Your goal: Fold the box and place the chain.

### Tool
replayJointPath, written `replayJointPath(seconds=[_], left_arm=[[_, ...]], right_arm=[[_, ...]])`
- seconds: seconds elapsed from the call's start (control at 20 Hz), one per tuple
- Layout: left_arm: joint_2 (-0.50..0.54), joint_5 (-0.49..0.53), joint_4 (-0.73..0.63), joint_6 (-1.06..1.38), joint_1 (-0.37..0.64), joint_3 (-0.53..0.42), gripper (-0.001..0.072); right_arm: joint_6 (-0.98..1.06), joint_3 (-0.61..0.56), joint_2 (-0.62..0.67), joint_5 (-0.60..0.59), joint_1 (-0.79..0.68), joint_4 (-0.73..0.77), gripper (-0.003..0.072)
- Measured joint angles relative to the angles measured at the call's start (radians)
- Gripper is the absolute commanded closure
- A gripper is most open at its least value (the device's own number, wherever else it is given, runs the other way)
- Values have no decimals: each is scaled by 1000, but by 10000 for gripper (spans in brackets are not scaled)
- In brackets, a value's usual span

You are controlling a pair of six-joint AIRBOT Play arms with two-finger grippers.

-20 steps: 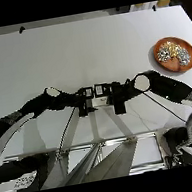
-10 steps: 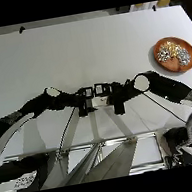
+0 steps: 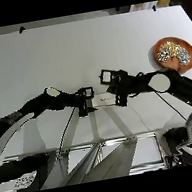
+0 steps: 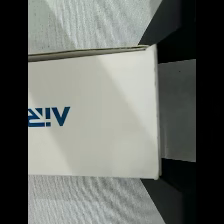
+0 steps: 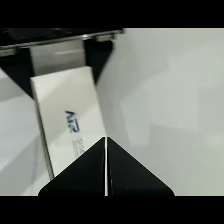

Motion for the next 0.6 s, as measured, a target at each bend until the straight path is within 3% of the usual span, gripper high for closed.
replayJointPath(seconds=[0.35,0.6], left_arm=[[0,0,0,0,0,0,557],[0,0,0,0,0,0,557]], right_arm=[[249,-5,29,323,-313,-127,666],[505,-6,19,414,-494,-280,666]])
